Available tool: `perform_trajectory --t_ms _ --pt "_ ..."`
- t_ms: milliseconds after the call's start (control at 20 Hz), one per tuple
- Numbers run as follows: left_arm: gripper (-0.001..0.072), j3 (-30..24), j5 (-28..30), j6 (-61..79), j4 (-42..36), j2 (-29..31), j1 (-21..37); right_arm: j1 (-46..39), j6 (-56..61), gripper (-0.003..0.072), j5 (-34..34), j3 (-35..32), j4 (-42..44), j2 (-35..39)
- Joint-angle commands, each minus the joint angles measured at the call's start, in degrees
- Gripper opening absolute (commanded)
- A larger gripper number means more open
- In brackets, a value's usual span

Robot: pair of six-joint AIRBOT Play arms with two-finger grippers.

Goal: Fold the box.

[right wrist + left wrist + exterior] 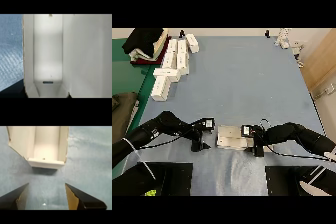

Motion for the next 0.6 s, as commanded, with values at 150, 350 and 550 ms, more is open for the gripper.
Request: perform_trajectory --t_ms 150,350,550 --pt "0.0691 -1.97 4.9 17.81 -15.93 -3.67 -2.08 0.04 0.0 0.0505 0.0 0.04 0.0 -0.02" --pt "0.069 -1.81 6.23 21.0 -18.45 -6.91 -4.44 0.02 0.0 0.0505 0.0 0.04 0.0 -0.02" --pt "0.069 -1.84 7.41 20.98 -18.32 -6.93 -5.35 0.04 0.0 0.0505 0.0 0.04 0.0 -0.02"
